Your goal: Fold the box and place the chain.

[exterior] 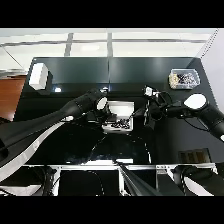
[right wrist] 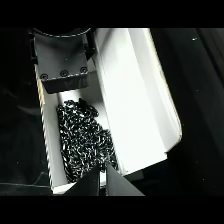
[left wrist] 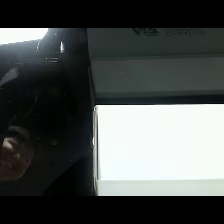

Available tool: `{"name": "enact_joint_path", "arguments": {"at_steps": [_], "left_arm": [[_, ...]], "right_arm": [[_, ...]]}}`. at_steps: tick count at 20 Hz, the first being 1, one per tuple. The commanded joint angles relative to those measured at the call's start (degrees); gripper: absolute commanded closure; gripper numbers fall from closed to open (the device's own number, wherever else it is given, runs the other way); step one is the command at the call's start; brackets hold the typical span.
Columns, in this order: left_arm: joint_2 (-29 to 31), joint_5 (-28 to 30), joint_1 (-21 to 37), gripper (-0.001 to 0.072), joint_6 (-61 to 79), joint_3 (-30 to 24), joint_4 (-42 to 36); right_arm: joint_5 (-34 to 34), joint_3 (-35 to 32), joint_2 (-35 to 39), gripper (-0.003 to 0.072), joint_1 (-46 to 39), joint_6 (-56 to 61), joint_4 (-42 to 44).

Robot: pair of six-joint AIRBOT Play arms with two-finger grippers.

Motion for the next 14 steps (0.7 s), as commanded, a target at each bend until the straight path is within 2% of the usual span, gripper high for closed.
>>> {"name": "enact_joint_path", "arguments": {"at_steps": [1,2,3,11,14], "left_arm": [[0.0,-0.1,0.0,0.0682,0.0,0.0,-0.1],[0.0,0.2,0.1,0.0682,0.0,0.0,-0.1],[0.0,0.2,0.0,0.0682,0.0,0.0,-0.1],[-0.1,3.0,0.2,0.0682,-0.6,0.0,-2.1],[0.4,2.7,-0.3,0.0677,-5.1,0.3,-2.3]], "right_arm": [[-0.2,0.0,-0.1,0.0639,0.1,3.5,0.6],[-0.3,0.0,-0.1,0.0394,0.4,3.9,0.4],[-0.5,0.0,-0.1,0.0361,0.6,4.1,0.3],[-0.5,0.1,-0.1,0.0361,0.7,10.3,-2.6],[-0.4,0.0,-0.1,0.0361,0.7,11.3,-4.6]]}}
